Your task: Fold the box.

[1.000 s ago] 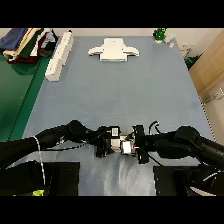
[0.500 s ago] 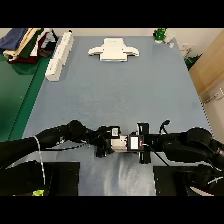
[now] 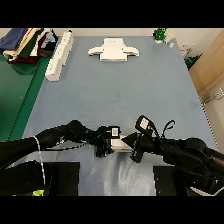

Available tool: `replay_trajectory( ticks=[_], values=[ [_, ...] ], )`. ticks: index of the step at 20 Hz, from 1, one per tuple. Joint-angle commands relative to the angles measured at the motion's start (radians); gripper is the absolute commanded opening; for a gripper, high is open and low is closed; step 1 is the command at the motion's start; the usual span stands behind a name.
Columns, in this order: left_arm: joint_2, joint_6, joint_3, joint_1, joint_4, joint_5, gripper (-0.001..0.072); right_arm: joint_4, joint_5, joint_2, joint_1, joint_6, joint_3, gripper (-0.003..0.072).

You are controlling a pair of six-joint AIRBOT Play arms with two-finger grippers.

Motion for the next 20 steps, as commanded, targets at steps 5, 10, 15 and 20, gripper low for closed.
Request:
replay_trajectory(
  ticks=[5,10,15,20],
  values=[
    [0.0,0.0,0.0,0.0,0.0,0.0,0.0519,0.047,0.141,0.009,0.01,0.126,-0.1,0.0003],
    [0.0,0.0,0.0,0.0,0.0,0.0,0.0519,0.048,0.143,0.008,0.063,0.137,-0.149,0.0003],
    [0.0,0.0,0.0,0.0,0.0,0.0,0.052,0.047,0.206,0.006,0.107,0.137,-0.201,0.0003],
    [0.0,0.0,0.0,0.0,0.0,0.0,0.0519,0.047,0.207,-0.068,0.107,0.171,-0.204,0.0003]
  ],
)
